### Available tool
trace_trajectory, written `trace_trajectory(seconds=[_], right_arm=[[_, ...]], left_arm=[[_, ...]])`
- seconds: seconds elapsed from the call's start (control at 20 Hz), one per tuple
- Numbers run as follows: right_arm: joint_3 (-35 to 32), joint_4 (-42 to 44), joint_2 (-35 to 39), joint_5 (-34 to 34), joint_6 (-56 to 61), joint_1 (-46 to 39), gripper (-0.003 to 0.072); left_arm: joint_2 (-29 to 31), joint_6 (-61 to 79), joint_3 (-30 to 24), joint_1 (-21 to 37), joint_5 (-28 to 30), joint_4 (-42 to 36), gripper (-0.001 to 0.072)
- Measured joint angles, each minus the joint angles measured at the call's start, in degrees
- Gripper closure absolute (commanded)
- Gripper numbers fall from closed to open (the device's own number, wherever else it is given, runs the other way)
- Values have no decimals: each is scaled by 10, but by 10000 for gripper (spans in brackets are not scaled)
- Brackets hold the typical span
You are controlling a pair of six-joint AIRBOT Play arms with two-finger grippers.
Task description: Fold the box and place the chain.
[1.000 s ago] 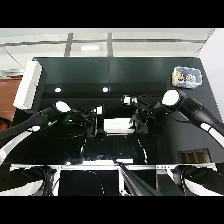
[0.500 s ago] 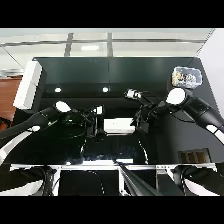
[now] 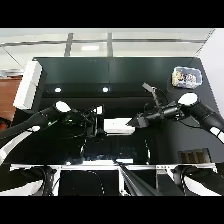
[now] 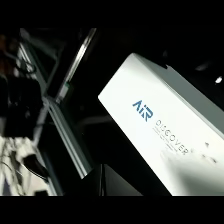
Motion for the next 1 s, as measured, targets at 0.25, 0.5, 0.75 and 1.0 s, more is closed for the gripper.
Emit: trace_trajectory(seconds=[0.25,0.5,0.75,1.0], right_arm=[[-19,30,-19,-49,49,26,677],[-23,15,-36,-96,77,50,677],[-24,-23,-48,-115,113,57,677],[-23,-43,-54,-131,125,58,677]], left_arm=[[0,0,0,0,0,0,310],[0,0,0,0,0,0,309],[0,0,0,0,0,0,309],[0,0,0,0,0,0,309]])
